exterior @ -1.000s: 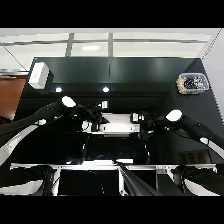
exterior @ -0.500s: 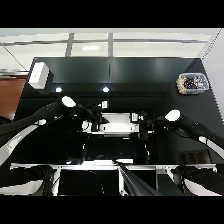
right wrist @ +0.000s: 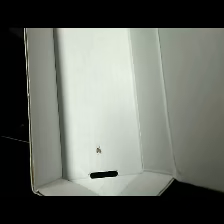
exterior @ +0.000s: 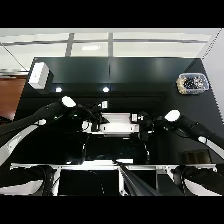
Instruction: Fold the box and place the chain.
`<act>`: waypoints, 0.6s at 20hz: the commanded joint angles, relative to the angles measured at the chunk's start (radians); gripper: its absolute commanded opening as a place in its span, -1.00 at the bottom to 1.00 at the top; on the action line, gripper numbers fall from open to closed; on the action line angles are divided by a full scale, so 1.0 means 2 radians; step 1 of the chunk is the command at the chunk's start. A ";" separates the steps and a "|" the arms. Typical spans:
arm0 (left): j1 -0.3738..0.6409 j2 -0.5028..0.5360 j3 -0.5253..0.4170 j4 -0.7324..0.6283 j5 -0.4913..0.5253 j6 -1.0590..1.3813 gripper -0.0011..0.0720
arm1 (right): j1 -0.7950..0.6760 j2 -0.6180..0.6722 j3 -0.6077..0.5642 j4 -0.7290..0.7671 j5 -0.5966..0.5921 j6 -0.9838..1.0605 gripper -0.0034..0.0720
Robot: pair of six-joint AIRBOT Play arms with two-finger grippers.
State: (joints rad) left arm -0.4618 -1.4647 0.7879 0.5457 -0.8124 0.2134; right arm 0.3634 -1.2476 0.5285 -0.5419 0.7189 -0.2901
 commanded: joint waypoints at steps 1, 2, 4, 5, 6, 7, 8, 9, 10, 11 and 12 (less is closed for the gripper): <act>0.000 0.000 0.000 0.000 0.000 0.000 -0.89 | 0.006 -0.001 0.000 -0.008 -0.007 0.008 0.66; 0.000 0.000 0.000 0.000 0.000 0.000 -0.89 | 0.006 -0.001 0.000 -0.008 -0.010 0.010 0.66; 0.000 0.000 0.000 0.000 0.000 0.000 -0.89 | 0.006 -0.001 0.000 -0.008 -0.010 0.011 0.66; 0.000 0.000 0.000 0.000 0.000 0.000 -0.89 | 0.006 -0.001 0.000 -0.008 -0.010 0.011 0.66; 0.000 0.000 0.000 0.000 0.000 0.000 -0.89 | 0.006 -0.001 0.000 -0.008 -0.010 0.011 0.65; 0.000 0.000 0.000 -0.001 0.000 0.000 -0.89 | 0.006 -0.001 0.000 -0.008 -0.010 0.011 0.53; 0.001 0.000 0.000 -0.002 0.000 0.000 -0.89 | 0.006 -0.001 0.000 -0.008 -0.010 0.011 0.26; 0.002 0.000 0.000 -0.001 -0.001 -0.002 -0.88 | 0.006 -0.001 0.000 -0.008 -0.010 0.011 0.23; 0.004 0.003 0.000 0.001 -0.002 -0.021 -0.81 | 0.006 -0.001 0.000 -0.008 -0.010 0.010 0.23; 0.009 0.010 0.002 0.011 0.000 -0.043 -0.32 | 0.006 -0.001 0.000 -0.008 -0.010 0.010 0.23; 0.014 0.019 0.004 0.019 0.000 -0.065 0.06 | 0.006 -0.001 0.000 -0.008 -0.010 0.010 0.23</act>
State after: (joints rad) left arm -0.4496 -1.4509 0.7898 0.5602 -0.8021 0.1680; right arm 0.3756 -1.2484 0.5285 -0.5564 0.7006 -0.2707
